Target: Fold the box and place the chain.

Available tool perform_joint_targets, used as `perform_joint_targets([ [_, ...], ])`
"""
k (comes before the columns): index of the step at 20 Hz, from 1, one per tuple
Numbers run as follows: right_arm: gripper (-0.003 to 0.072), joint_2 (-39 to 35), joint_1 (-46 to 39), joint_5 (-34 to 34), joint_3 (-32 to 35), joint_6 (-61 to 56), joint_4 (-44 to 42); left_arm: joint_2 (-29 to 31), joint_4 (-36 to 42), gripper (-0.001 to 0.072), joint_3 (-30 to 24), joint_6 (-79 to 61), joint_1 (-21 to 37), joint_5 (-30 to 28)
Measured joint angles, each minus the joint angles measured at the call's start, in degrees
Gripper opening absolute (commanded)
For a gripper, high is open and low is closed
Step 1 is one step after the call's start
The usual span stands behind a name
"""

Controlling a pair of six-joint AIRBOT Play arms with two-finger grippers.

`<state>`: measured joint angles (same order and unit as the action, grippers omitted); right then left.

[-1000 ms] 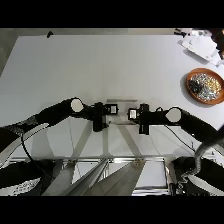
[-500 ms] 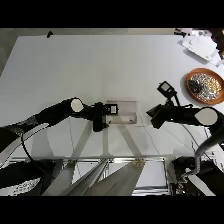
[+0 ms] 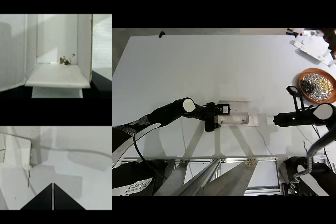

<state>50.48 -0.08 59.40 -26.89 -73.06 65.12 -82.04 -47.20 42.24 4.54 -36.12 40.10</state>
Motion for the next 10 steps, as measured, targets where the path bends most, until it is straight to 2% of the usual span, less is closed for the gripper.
perform_joint_targets([
  [5,0.0015,9.25,5.66,-4.11,0.00,3.28,-7.72,0.00,0.00,0.0013,0.00,0.00,0.00,0.00],
  [10,0.0015,12.15,8.09,-8.76,0.00,7.96,-14.69,0.00,0.00,0.0013,0.00,0.02,0.00,0.00],
])
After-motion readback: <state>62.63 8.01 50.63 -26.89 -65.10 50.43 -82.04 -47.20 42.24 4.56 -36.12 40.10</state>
